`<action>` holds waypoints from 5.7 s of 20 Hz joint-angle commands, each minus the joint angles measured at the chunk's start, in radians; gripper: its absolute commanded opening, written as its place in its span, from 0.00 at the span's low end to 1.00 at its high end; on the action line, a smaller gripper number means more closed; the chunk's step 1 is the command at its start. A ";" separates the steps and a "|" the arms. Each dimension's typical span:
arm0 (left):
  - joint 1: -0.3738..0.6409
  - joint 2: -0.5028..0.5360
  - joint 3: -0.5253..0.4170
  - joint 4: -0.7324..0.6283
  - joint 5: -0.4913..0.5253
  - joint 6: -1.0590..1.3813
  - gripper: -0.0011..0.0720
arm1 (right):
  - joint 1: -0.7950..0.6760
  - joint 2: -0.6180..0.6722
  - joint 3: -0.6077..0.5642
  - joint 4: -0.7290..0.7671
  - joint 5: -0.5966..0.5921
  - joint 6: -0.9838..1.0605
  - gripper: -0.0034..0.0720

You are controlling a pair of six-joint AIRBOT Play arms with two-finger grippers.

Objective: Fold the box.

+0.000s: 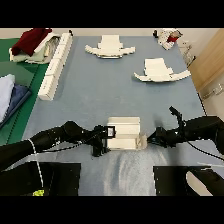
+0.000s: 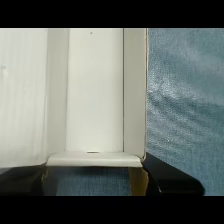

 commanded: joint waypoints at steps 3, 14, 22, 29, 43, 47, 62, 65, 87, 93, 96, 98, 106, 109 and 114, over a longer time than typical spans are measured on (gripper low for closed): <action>0.000 0.000 0.001 0.000 0.000 0.000 0.40 | 0.107 0.038 0.002 0.033 0.035 0.001 0.74; 0.000 0.000 0.001 0.000 0.000 0.000 0.40 | 0.423 -0.018 0.124 -0.219 0.246 0.274 0.72; 0.000 0.000 0.001 0.000 0.000 0.000 0.40 | 0.838 -0.193 0.355 -0.688 0.195 0.880 0.71; 0.000 0.000 0.001 0.000 0.000 0.000 0.40 | 0.966 -0.403 0.477 -0.837 0.117 1.088 0.64; 0.000 0.000 0.001 0.000 0.000 0.000 0.40 | 0.970 -0.447 0.488 -0.895 0.115 1.135 0.05; 0.000 0.000 0.001 0.000 0.000 0.000 0.40 | 0.970 -0.446 0.488 -0.874 0.109 1.135 0.71; 0.000 0.000 0.001 0.000 0.000 0.000 0.40 | 0.969 -0.446 0.488 -0.857 0.072 1.135 0.76; 0.000 0.000 0.001 0.000 0.000 0.000 0.40 | 0.967 -0.441 0.494 -0.829 0.069 1.135 0.76; 0.000 0.000 0.001 0.000 0.000 0.000 0.40 | 0.072 -0.754 0.616 0.146 -0.159 -0.054 0.05; 0.000 0.000 0.001 0.000 0.001 0.000 0.40 | 0.211 -0.845 0.679 0.148 -0.295 -0.259 0.05; 0.000 0.000 0.001 0.000 0.000 0.000 0.40 | 0.299 -0.804 0.679 0.135 -0.343 -0.308 0.05; 0.000 0.000 0.001 0.000 0.001 0.000 0.40 | 0.355 -0.747 0.679 0.082 -0.323 -0.340 0.05; 0.000 0.000 0.001 0.000 0.001 0.000 0.40 | 0.574 -0.429 0.525 -0.098 0.038 -0.483 0.05; 0.000 0.000 0.001 0.000 0.001 0.000 0.40 | 0.658 -0.280 0.360 -0.107 0.255 -0.599 0.05; 0.000 0.000 0.001 0.000 0.001 0.000 0.40 | 0.787 -0.049 0.158 -0.173 0.554 -0.688 0.05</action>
